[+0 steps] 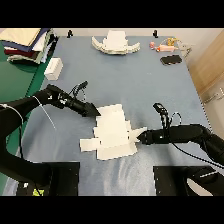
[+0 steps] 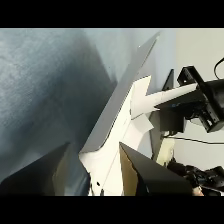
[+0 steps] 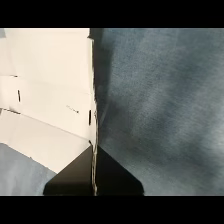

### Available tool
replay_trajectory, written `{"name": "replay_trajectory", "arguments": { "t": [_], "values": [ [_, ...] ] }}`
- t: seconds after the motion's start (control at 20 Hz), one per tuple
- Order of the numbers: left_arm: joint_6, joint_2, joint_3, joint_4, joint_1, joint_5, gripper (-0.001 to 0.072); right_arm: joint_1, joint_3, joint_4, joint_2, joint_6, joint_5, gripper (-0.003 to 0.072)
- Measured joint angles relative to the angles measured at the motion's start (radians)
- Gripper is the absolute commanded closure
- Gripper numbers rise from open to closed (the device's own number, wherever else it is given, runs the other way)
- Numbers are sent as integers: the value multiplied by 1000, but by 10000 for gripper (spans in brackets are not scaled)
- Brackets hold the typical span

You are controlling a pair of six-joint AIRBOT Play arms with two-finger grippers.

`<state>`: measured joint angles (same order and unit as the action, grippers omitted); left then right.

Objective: Fold the box.

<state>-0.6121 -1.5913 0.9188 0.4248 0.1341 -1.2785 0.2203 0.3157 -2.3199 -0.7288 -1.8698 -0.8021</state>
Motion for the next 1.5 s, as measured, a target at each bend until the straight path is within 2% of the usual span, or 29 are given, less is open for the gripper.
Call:
{"name": "replay_trajectory", "arguments": {
  "t": [0.15,0.2,0.25,0.3,0.35,0.4,0.45,0.9,0.95,1.0,1.05,1.15,1.3,1.5],
  "values": [
    [32,-41,19,3,35,-37,241,0,0,0,0,0,0,685],
    [41,-48,22,13,50,-54,336,0,0,0,0,0,0,685],
    [47,-53,24,21,64,-62,499,0,0,0,0,0,0,685],
    [55,-57,26,30,77,-69,544,0,0,0,0,0,0,685],
    [67,-60,27,38,89,-74,546,0,0,1,0,0,0,685],
    [77,-61,28,40,99,-76,673,0,0,1,0,0,0,685],
    [92,-63,30,40,108,-79,695,0,0,1,0,0,0,685],
    [146,-66,89,44,130,-71,696,-1,0,1,0,0,6,682],
    [148,-66,92,43,130,-72,696,0,0,1,0,0,5,622],
    [148,-66,95,42,130,-71,696,0,0,1,0,0,3,501],
    [148,-66,97,39,130,-69,697,0,0,2,0,-1,-1,448],
    [149,-66,100,39,131,-76,698,0,5,24,0,0,4,448],
    [184,-58,116,38,140,-84,701,-22,44,141,0,43,16,449],
    [248,19,130,35,176,-20,701,-79,146,430,0,274,20,445]
  ]
}}
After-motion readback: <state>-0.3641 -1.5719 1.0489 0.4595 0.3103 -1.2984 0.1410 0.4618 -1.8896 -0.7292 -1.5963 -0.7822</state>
